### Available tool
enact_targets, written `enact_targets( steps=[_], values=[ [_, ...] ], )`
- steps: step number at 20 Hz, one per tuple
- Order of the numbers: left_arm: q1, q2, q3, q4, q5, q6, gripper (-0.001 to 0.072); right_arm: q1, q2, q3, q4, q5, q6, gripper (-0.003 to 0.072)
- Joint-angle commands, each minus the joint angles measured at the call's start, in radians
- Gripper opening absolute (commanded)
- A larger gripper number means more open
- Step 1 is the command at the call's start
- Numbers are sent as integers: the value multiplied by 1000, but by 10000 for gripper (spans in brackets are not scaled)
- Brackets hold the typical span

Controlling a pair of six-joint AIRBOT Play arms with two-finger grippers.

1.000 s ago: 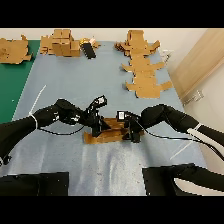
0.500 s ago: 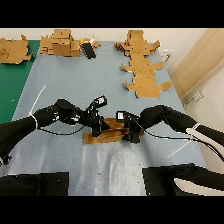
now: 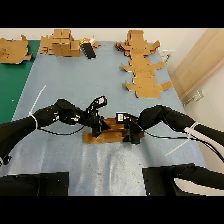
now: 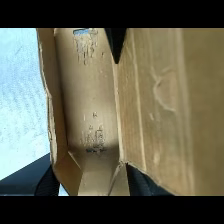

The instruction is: Fold the box.

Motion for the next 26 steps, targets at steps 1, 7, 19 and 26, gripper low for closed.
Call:
enact_targets(
  steps=[1, 7, 19, 26],
  values=[
    [0, 0, 0, 0, 1, 0, 14, 1, -1, -1, -7, -2, 0, 554],
    [0, 0, 0, 0, 1, 0, 13, 1, -4, 0, 5, 6, -6, 555],
    [0, 0, 0, 0, 1, 0, 13, 1, 37, 5, -14, 37, -6, 559],
    [0, 0, 0, 0, 1, 0, 13, 32, 20, 4, -14, 87, -6, 560]
  ],
)
